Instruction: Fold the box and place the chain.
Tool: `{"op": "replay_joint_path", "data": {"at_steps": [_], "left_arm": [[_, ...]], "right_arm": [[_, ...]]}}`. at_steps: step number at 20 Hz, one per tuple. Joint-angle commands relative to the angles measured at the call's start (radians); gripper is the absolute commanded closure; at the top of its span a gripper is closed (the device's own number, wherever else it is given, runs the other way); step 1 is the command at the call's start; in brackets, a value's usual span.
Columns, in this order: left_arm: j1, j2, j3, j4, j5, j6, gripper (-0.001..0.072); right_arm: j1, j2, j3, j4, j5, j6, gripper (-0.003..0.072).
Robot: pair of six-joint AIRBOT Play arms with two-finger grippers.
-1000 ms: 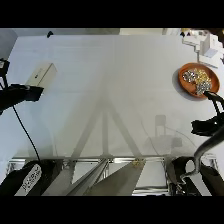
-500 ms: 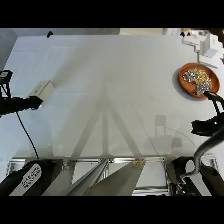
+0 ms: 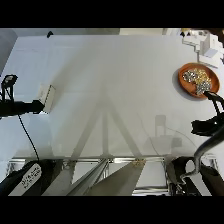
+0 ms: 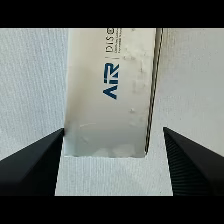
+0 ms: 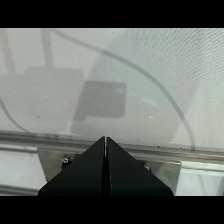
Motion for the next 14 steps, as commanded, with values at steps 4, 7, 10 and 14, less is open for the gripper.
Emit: {"op": "replay_joint_path", "data": {"at_steps": [4, 7, 10, 14], "left_arm": [[-0.003, 0.116, 0.000, 0.006, -0.024, -0.001, 0.0012], [-0.003, 0.189, 0.000, 0.005, -0.024, -0.001, 0.0012], [-0.003, 0.216, 0.000, 0.002, -0.024, -0.001, 0.0013], [-0.003, 0.212, 0.000, 0.002, -0.024, -0.001, 0.0013]], "right_arm": [[-0.001, 0.000, 0.001, 0.000, 0.000, 0.000, 0.0669], [-0.001, 0.000, 0.001, 0.000, 0.000, 0.000, 0.0669], [-0.001, 0.000, 0.001, 0.000, 0.000, 0.000, 0.0669], [-0.001, 0.000, 0.001, 0.000, 0.000, 0.000, 0.0669]]}}
